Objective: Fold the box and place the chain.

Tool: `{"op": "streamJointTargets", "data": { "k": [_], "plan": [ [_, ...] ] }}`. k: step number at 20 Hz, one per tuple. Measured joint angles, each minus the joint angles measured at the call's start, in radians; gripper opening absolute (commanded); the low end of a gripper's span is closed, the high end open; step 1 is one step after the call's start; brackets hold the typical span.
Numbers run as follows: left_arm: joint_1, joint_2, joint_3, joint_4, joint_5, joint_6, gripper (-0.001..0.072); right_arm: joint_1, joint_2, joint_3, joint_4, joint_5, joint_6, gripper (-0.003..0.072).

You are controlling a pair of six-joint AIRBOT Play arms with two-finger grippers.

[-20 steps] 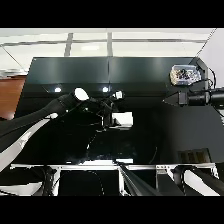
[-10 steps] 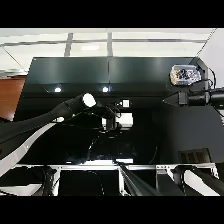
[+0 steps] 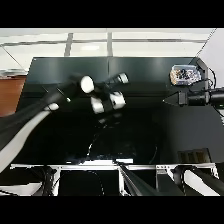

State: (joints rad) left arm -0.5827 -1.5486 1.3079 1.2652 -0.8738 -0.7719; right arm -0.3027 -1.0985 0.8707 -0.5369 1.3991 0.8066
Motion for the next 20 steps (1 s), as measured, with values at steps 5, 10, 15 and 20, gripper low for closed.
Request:
{"op": "streamJointTargets", "data": {
  "k": [5, 10, 15, 20],
  "plan": [
    [0.333, 0.002, 0.129, 0.272, -0.084, -0.369, 0.0275, 0.0, 0.0, 0.0, 0.001, -0.04, 0.01, 0.0015],
    [0.68, -0.083, 0.213, 0.259, -0.042, -0.603, 0.0274, 0.004, 0.0, 0.0, 0.0, -0.121, 0.061, 0.0015],
    [0.826, -0.32, 0.466, 0.281, -0.043, -0.65, 0.0275, 0.046, 0.0, 0.0, -0.027, -0.197, 0.121, 0.0015],
    [0.848, -0.518, 0.69, 0.289, -0.058, -0.584, 0.0275, 0.107, 0.0, 0.0, -0.043, -0.291, 0.163, 0.0015]
  ]
}}
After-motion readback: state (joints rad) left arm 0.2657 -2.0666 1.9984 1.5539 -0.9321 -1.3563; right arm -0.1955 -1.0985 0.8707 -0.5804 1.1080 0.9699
